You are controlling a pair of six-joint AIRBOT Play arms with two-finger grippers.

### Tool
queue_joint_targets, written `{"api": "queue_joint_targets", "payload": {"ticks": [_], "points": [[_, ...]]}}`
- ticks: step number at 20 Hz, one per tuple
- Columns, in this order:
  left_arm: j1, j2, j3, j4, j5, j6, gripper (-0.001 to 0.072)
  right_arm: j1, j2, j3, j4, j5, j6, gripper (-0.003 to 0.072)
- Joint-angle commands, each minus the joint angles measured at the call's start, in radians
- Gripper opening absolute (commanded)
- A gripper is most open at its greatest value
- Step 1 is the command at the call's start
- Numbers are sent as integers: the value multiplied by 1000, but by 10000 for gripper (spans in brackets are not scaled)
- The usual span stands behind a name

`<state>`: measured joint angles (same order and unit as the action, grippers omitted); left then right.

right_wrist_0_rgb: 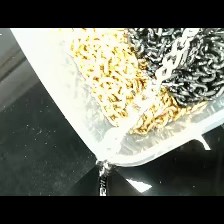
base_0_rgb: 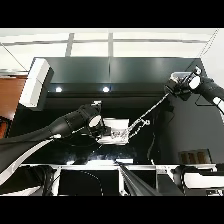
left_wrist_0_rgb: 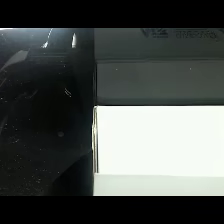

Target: Fold the box and place the chain.

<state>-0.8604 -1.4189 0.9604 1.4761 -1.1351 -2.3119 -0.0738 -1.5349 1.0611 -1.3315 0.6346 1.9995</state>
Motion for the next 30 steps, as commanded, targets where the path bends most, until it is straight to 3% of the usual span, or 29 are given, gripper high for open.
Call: {"api": "queue_joint_targets", "payload": {"ticks": [1,4,6,10,14,18,22,26,30], "points": [[0,0,0,0,0,0,30,1,11,13,27,94,-75,12],[0,0,0,0,0,0,30,1,139,13,44,232,-322,9],[0,0,0,0,0,0,30,1,302,13,68,332,-463,8],[0,0,0,0,0,0,30,1,667,13,77,410,-516,8],[0,0,0,0,0,0,30,1,898,39,192,499,-555,8],[0,0,0,0,0,0,30,1,942,90,412,638,-600,9],[0,0,0,0,0,0,30,1,940,41,543,747,-610,9],[0,0,0,0,0,0,30,2,940,-14,723,792,-636,9],[0,0,0,0,0,0,30,80,934,-37,749,779,-635,8]]}}
